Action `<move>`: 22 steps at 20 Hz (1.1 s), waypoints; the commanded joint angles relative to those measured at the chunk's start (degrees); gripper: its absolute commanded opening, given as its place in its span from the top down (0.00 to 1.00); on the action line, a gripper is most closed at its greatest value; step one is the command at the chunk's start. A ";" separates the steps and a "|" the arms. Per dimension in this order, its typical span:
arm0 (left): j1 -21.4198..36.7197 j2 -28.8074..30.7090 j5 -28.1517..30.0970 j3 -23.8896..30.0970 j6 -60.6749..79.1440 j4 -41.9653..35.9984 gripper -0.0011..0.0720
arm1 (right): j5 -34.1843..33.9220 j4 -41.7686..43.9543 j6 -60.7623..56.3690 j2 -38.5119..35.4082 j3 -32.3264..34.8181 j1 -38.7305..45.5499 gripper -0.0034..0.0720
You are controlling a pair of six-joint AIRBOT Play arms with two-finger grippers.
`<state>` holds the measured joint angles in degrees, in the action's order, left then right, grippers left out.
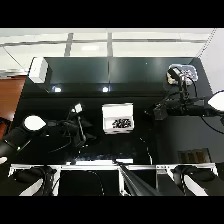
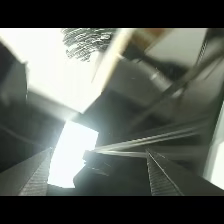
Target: Fold the box and place the chain.
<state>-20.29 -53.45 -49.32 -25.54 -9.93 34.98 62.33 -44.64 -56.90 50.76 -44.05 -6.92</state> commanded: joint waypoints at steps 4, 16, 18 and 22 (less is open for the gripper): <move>-2.23 -14.78 4.15 -4.76 22.14 -7.89 0.00 | 0.02 0.04 -0.59 0.00 0.02 0.00 0.45; -3.45 -22.12 5.29 -9.92 20.20 -6.73 0.00 | -0.02 0.20 -0.59 0.00 0.02 0.00 0.45; -4.63 -22.29 5.25 -10.14 20.41 -6.12 0.01 | -0.02 0.20 -0.59 0.00 0.02 0.00 0.45; -5.81 -22.71 5.31 -10.62 20.06 -4.76 0.01 | -0.02 0.20 -0.59 0.00 0.02 0.00 0.45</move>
<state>-25.41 -75.77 -44.10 -35.70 10.35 29.39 62.30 -44.47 -57.49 50.76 -44.05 -6.92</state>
